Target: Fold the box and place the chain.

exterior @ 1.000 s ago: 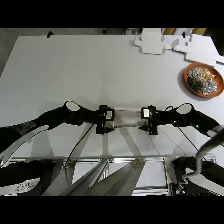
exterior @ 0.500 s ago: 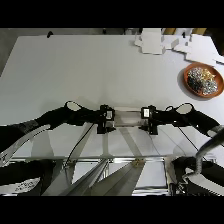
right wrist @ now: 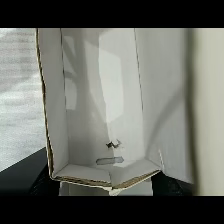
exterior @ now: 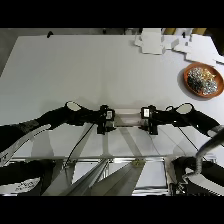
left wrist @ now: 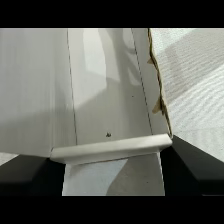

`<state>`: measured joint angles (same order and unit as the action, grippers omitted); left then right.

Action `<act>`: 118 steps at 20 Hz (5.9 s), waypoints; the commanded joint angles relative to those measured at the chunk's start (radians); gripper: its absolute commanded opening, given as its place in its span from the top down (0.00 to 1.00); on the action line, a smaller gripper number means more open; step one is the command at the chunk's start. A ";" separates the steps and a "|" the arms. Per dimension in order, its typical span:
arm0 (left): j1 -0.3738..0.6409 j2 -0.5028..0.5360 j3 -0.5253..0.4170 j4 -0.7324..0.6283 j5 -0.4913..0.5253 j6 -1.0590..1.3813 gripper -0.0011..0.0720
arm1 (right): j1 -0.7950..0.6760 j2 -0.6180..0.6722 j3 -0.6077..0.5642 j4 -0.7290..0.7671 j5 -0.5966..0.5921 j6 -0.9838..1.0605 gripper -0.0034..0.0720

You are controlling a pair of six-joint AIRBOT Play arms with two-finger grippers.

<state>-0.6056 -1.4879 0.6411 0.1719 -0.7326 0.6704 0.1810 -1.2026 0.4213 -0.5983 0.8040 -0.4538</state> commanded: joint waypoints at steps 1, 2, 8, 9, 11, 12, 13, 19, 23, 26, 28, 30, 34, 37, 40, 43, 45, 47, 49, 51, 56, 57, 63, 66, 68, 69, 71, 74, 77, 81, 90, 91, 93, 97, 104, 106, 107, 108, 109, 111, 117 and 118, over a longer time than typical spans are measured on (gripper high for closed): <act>-0.001 0.000 0.001 0.001 -0.005 -0.015 0.69 | 0.000 0.001 0.000 0.000 0.000 0.000 0.42; -0.001 0.000 0.001 0.000 -0.005 -0.017 0.69 | 0.000 0.001 0.000 0.000 0.000 0.000 0.42; -0.001 0.000 0.001 0.000 -0.005 -0.017 0.69 | 0.000 0.001 0.000 0.000 0.000 0.000 0.42; -0.001 0.000 0.001 0.000 -0.005 -0.017 0.69 | 0.000 0.001 0.000 0.000 0.000 0.000 0.42; -0.001 0.000 0.001 0.001 -0.005 -0.017 0.69 | 0.000 0.001 0.000 0.000 0.000 0.000 0.42; -0.001 0.000 0.001 0.000 -0.005 -0.017 0.69 | 0.000 0.001 0.000 0.000 0.000 0.000 0.42; -0.001 0.000 0.001 0.001 -0.005 -0.017 0.69 | 0.000 0.001 0.000 0.000 0.000 0.000 0.42; -0.001 0.000 0.001 0.000 -0.005 -0.017 0.69 | 0.000 0.001 0.000 0.000 0.000 0.000 0.42; -0.001 0.000 0.001 0.000 -0.005 -0.017 0.69 | 0.000 0.001 0.000 0.001 0.000 0.000 0.42; -0.001 0.000 0.001 0.000 -0.005 -0.017 0.69 | 0.000 0.001 0.000 0.001 0.000 0.000 0.42; -0.001 0.000 0.001 0.000 -0.005 -0.017 0.69 | 0.000 0.001 0.000 0.001 0.001 0.000 0.42; -0.001 0.000 0.001 0.000 -0.005 -0.017 0.69 | 0.000 0.001 0.000 0.001 0.002 0.000 0.42; -0.001 0.000 0.001 0.001 -0.005 -0.017 0.69 | 0.000 0.002 0.000 -0.006 0.000 0.000 0.21; -0.001 0.000 0.001 0.000 -0.005 -0.017 0.69 | 0.000 0.006 0.000 -0.024 0.001 0.013 0.03; -0.001 0.000 0.001 0.000 -0.005 -0.017 0.69 | -0.001 0.040 0.000 -0.073 0.000 0.066 0.03; -0.001 0.000 0.001 0.000 -0.005 -0.017 0.69 | -0.001 0.077 0.000 -0.155 0.002 0.151 0.03; -0.001 0.000 0.001 0.000 -0.005 -0.017 0.69 | 0.000 0.099 0.000 -0.214 0.004 0.211 0.03; -0.001 0.000 0.001 0.000 -0.005 -0.017 0.69 | -0.001 0.129 0.000 -0.258 0.004 0.257 0.03; -0.001 0.000 0.001 0.000 -0.005 -0.017 0.69 | -0.003 0.164 0.000 -0.291 0.004 0.294 0.03; -0.001 0.000 0.001 0.000 -0.005 -0.017 0.69 | -0.003 0.202 0.000 -0.326 0.012 0.331 0.04; -0.001 0.000 0.001 0.001 -0.005 -0.017 0.69 | -0.003 0.272 0.000 -0.420 0.082 0.414 0.04; -0.001 0.000 0.001 0.000 -0.005 -0.017 0.69 | -0.003 0.280 0.000 -0.442 0.100 0.434 0.05; 0.000 0.000 0.001 0.000 -0.005 -0.017 0.69 | -0.003 0.334 0.000 -0.479 0.182 0.468 0.11; -0.001 0.000 0.001 0.000 -0.005 -0.017 0.69 | -0.002 0.370 0.000 -0.478 0.192 0.504 0.11; -0.001 0.000 0.001 0.000 -0.005 -0.017 0.69 | -0.002 0.386 0.000 -0.478 0.208 0.507 0.19; -0.001 0.000 0.001 0.000 -0.005 -0.017 0.69 | -0.002 0.388 0.000 -0.478 0.219 0.506 0.35; -0.001 0.000 0.001 0.000 -0.005 -0.017 0.69 | -0.002 0.388 0.000 -0.476 0.241 0.505 0.50; -0.001 0.000 0.001 0.000 -0.005 -0.017 0.69 | -0.002 0.388 0.000 -0.465 0.254 0.501 0.55; -0.001 0.000 0.001 0.000 -0.005 -0.017 0.69 | -0.002 0.388 0.000 -0.432 0.258 0.498 0.67; -0.001 0.000 0.001 0.000 -0.005 -0.017 0.69 | -0.002 0.388 0.000 -0.331 0.258 0.497 0.86; -0.001 0.000 0.001 0.000 -0.005 -0.017 0.69 | -0.002 0.388 0.000 -0.204 0.261 0.441 0.93; -0.001 0.000 0.001 0.001 -0.005 -0.017 0.69 | -0.002 0.388 0.000 -0.172 0.262 0.424 0.93; -0.001 0.000 0.001 0.001 -0.005 -0.017 0.69 | -0.002 0.388 0.000 -0.108 0.252 0.415 0.93; -0.001 0.000 0.001 0.000 -0.005 -0.017 0.69 | -0.002 0.388 0.000 -0.019 0.127 0.420 0.93; -0.001 0.000 0.001 0.000 -0.005 -0.017 0.69 | -0.002 0.335 0.000 0.114 -0.139 0.431 0.93; 0.000 0.000 0.001 0.000 -0.005 -0.017 0.69 | -0.002 0.267 0.000 0.129 -0.143 0.431 0.93; -0.001 0.000 0.001 0.000 -0.005 -0.017 0.69 | -0.002 0.229 0.000 0.133 -0.144 0.431 0.93; -0.001 0.000 0.001 0.000 -0.005 -0.017 0.69 | -0.002 0.194 0.000 0.134 -0.150 0.431 0.93; 0.000 0.000 0.001 0.000 -0.005 -0.017 0.69 | -0.002 0.161 0.000 0.135 -0.161 0.431 0.93; -0.001 0.000 0.001 0.000 -0.005 -0.017 0.69 | -0.002 0.122 0.000 0.137 -0.173 0.431 0.93; -0.001 0.000 0.001 0.000 -0.005 -0.017 0.69 | -0.002 0.116 0.000 0.136 -0.173 0.431 0.93; 0.000 0.000 0.001 0.000 -0.005 -0.017 0.69 | -0.002 0.116 0.000 0.136 -0.173 0.431 0.93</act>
<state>-0.6056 -1.4883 0.6411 0.1703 -0.7364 0.6514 0.1787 -1.0786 0.4213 -0.4603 0.6365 -0.0235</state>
